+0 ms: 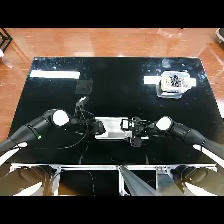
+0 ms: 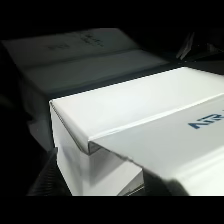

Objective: Fold the box and place the chain.

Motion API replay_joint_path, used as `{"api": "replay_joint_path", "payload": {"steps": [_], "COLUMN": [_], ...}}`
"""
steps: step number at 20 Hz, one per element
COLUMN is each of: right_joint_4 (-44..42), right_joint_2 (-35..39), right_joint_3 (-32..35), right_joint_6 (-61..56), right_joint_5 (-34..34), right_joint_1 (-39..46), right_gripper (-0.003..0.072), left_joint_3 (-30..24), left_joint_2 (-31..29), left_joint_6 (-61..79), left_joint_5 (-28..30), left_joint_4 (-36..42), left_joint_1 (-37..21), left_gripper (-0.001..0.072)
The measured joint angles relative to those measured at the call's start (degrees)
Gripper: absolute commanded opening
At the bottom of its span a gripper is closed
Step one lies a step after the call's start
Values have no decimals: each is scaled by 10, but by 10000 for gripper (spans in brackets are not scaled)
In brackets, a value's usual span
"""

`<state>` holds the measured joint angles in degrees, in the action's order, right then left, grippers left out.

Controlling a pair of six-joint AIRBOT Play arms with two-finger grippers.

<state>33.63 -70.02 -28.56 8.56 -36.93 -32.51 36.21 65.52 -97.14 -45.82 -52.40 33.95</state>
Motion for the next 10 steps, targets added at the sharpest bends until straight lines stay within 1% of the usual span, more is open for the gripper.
{"api": "replay_joint_path", "payload": {"steps": [3, 5, 6, 7, 10], "right_joint_4": [0, 0, 0, 0, 0], "right_joint_2": [0, 0, 0, 0, 0], "right_joint_3": [0, 0, 0, 0, 0], "right_joint_6": [0, 0, 0, -1, -2], "right_joint_5": [0, 0, 0, 0, 0], "right_joint_1": [0, 0, 0, 0, 0], "right_gripper": [429, 429, 429, 430, 429], "left_joint_3": [0, 0, 0, 0, 7], "left_joint_2": [1, 1, 1, 1, 2], "left_joint_6": [-27, -65, -89, -111, -177], "left_joint_5": [9, 17, 19, 21, 24], "left_joint_4": [-16, -47, -67, -86, -146], "left_joint_1": [17, 30, 37, 43, 66], "left_gripper": [605, 604, 585, 547, 538]}}
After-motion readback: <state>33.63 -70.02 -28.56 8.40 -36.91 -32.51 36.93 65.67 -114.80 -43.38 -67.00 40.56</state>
